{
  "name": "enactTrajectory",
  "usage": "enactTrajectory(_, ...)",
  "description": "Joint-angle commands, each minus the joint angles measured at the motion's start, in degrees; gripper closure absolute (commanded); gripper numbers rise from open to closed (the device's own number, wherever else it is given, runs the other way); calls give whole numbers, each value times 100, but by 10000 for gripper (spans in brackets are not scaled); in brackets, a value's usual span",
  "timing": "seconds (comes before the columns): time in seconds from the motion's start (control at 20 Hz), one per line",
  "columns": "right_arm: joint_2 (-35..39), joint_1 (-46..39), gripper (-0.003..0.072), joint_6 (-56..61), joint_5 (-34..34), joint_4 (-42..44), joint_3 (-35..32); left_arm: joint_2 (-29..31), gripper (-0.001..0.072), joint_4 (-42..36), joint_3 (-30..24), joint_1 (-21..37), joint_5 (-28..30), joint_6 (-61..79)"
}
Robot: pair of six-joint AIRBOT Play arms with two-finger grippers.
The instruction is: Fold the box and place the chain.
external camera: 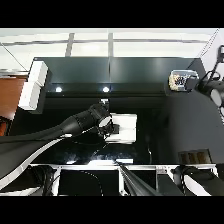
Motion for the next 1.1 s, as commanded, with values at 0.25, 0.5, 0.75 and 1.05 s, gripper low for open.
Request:
enactTrajectory(0.25, -3405, -1078, -34, -734, 1379, 2284, 3410, 2, 682, 13, 4, 4, 15, 2)
enactTrajectory(0.5, -4516, -1095, -34, 35, 2170, 1600, 4863, 2, 682, 13, 4, 4, 11, 2)
enactTrajectory(0.75, -4750, -1381, 20, 879, 2474, 1370, 4962, 2, 682, 13, 4, 7, 15, 2)
enactTrajectory(1.05, -5036, -1458, 21, 1099, 2177, 1397, 4964, 2, 682, 9, 4, 4, 2, 2)
